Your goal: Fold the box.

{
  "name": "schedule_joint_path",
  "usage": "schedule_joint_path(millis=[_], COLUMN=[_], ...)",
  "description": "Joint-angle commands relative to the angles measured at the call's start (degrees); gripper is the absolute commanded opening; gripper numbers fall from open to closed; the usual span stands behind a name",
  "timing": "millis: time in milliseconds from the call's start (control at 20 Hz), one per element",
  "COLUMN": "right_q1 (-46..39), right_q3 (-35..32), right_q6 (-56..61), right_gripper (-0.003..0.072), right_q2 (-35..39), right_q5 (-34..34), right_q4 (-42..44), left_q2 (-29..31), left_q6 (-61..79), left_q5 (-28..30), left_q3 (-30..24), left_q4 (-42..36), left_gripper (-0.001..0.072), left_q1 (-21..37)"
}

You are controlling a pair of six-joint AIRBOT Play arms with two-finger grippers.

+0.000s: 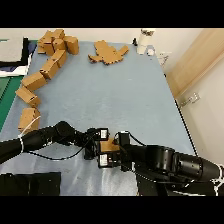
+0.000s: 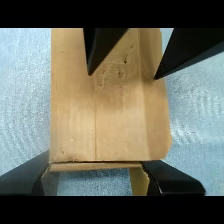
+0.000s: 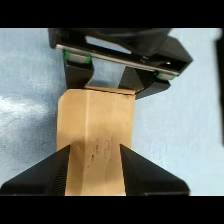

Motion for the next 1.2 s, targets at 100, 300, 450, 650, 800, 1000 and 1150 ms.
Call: schedule_joint_path(millis=[100,300,450,650,800,1000,1150], right_q1=[3.93,3.93,4.02,4.02,4.02,4.02,4.02], right_q3=[-0.22,0.00,0.09,0.09,0.37,0.46,1.49], right_q6=[11.30,11.50,11.50,11.50,11.50,11.47,11.47], right_gripper=[0.0490,0.0387,0.0367,0.0335,0.0335,0.0276,0.0217], right_q2=[-3.41,-3.15,-1.77,0.24,0.24,0.24,0.22], right_q5=[-0.02,-0.48,-0.87,-2.08,-2.60,-2.62,-3.17], right_q4=[-11.39,-11.34,-11.17,-11.10,-10.88,-7.93,-6.27], left_q2=[-0.02,-0.02,-0.02,-0.02,-0.02,-0.02,-0.02], left_q6=[0.02,0.02,0.02,0.02,0.02,0.02,0.02], left_q5=[0.02,0.02,0.04,0.00,0.02,0.02,0.02], left_q3=[0.00,0.00,0.00,0.00,0.00,0.00,0.00], left_q4=[0.02,0.02,0.02,0.02,0.02,0.02,0.02], left_gripper=[0.0477,0.0477,0.0477,0.0477,0.0477,0.0477,0.0477], left_q1=[0.04,0.04,0.04,0.04,0.04,0.04,0.04])
